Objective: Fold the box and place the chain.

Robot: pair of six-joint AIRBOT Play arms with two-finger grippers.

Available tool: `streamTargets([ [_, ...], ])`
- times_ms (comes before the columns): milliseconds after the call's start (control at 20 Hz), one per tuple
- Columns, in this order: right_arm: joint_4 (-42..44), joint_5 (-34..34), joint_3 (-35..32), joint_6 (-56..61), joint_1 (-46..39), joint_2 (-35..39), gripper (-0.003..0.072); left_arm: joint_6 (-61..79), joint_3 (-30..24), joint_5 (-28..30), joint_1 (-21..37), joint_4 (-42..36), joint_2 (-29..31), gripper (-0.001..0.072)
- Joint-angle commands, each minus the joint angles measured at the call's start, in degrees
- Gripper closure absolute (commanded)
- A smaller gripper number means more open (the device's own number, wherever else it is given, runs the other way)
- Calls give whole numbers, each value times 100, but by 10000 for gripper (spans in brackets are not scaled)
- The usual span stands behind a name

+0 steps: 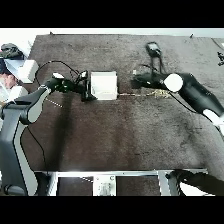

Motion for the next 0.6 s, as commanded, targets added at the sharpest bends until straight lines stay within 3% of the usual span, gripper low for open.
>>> streamTargets([
  [0,-15,-348,-1320,1071,-787,688,302,0,2,0,0,2,2,483],
  [50,-13,-627,-1615,1384,-946,710,234,0,2,0,0,2,2,483],
  [200,-13,-1751,-2321,2157,-1143,573,260,0,2,0,0,2,2,483],
  [550,750,-3718,-2361,2667,-1141,-693,260,0,2,0,0,2,2,483],
])
